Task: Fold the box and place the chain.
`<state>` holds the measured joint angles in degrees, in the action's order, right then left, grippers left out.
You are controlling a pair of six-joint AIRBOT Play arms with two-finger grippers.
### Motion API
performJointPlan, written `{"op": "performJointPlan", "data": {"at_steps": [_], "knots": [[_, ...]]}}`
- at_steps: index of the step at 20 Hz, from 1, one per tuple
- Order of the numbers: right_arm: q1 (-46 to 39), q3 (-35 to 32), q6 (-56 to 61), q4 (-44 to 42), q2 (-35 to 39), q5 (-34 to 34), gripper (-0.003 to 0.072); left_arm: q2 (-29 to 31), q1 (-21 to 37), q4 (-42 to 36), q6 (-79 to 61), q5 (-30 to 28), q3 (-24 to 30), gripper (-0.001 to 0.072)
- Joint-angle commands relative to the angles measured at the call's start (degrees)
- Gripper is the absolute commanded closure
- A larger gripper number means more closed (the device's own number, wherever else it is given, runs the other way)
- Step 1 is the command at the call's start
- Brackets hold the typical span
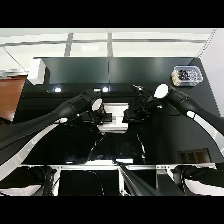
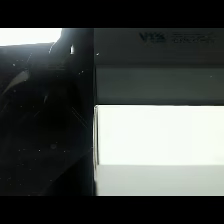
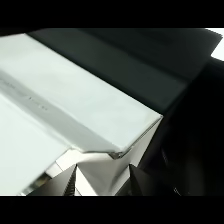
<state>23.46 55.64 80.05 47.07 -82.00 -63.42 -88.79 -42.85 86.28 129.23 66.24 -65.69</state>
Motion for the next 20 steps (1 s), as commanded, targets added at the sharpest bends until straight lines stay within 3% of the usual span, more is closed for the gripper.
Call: {"op": "performJointPlan", "data": {"at_steps": [1,10,18,19,20], "knots": [[2.84,1.09,9.55,6.82,-0.02,2.03,0.0329,-0.04,0.04,0.00,-0.02,-0.11,-0.02,0.0682],[11.54,3.80,33.29,28.89,-0.50,5.46,0.0329,-0.04,0.04,0.00,-0.02,-0.13,-0.02,0.0682],[16.65,5.25,44.19,35.58,-3.15,2.14,0.0331,-0.04,0.04,0.00,-0.02,0.11,-0.02,0.0682],[16.65,5.25,44.28,35.50,-3.17,2.08,0.0427,-0.04,0.04,0.00,-0.02,0.09,-0.02,0.0682],[16.65,5.25,44.33,35.45,-3.17,2.12,0.0447,-0.04,0.04,0.00,-0.02,0.09,-0.02,0.0682]]}}
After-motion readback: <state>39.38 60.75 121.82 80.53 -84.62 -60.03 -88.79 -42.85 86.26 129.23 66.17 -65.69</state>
